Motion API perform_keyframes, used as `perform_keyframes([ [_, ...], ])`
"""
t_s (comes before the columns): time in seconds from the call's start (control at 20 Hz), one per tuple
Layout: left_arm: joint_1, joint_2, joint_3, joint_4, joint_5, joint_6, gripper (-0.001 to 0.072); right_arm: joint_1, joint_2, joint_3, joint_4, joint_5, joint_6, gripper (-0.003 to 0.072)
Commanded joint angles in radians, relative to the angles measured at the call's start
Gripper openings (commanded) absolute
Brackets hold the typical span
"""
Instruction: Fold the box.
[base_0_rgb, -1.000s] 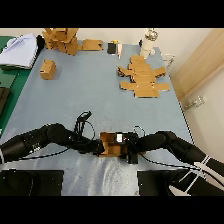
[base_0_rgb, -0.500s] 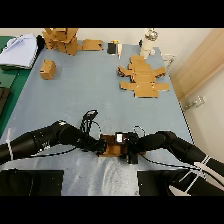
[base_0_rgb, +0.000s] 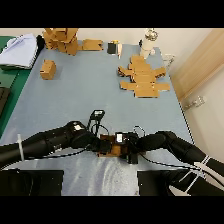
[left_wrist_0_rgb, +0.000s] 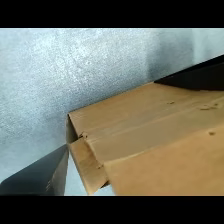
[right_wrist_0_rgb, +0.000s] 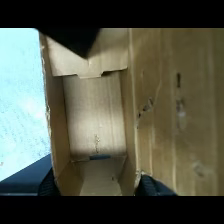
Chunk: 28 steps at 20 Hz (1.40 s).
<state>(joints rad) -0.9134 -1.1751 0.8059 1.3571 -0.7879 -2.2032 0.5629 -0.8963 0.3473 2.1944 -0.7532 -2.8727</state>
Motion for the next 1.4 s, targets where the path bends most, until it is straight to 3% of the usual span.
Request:
perform_keyframes([
  [0.0, -0.035, -0.071, 0.080, 0.111, -0.105, -0.095, 0.0453, 0.000, 0.000, 0.000, 0.000, 0.001, 0.000, 0.0514],
  [0.35, -0.053, -0.148, 0.106, 0.121, -0.135, -0.152, 0.0444, 0.000, 0.000, 0.000, 0.000, 0.001, 0.000, 0.0514],
  [0.4, -0.056, -0.159, 0.112, 0.120, -0.138, -0.164, 0.0403, 0.000, 0.000, 0.000, 0.000, 0.000, 0.000, 0.0514],
  [0.45, -0.060, -0.163, 0.117, 0.122, -0.132, -0.169, 0.0216, 0.000, 0.000, 0.000, 0.000, 0.001, 0.000, 0.0514],
  [0.5, -0.060, -0.163, 0.119, 0.121, -0.117, -0.170, 0.0076, 0.000, 0.000, 0.000, 0.000, 0.001, 0.000, 0.0514],
  [0.6, -0.059, -0.163, 0.127, 0.121, -0.111, -0.182, 0.0015, 0.000, 0.000, 0.000, 0.000, 0.000, 0.000, 0.0514],
  [0.95, -0.060, -0.159, 0.129, 0.084, -0.113, -0.187, 0.0016, 0.000, 0.000, 0.000, 0.000, 0.000, 0.000, 0.0514],
  [1.0, -0.060, -0.157, 0.129, 0.069, -0.113, -0.169, 0.0039, 0.000, 0.000, 0.000, 0.000, 0.001, 0.000, 0.0515],
  [1.05, -0.059, -0.154, 0.129, 0.054, -0.117, -0.164, 0.0257, 0.000, 0.000, 0.000, 0.000, 0.001, 0.000, 0.0514],
  [1.1, -0.059, -0.149, 0.131, 0.050, -0.132, -0.165, 0.0358, 0.000, 0.000, 0.000, 0.000, 0.001, 0.000, 0.0514],
  [1.35, -0.059, -0.090, 0.134, 0.051, -0.203, -0.149, 0.0361, 0.000, 0.000, 0.000, 0.000, 0.001, 0.000, 0.0514],
])
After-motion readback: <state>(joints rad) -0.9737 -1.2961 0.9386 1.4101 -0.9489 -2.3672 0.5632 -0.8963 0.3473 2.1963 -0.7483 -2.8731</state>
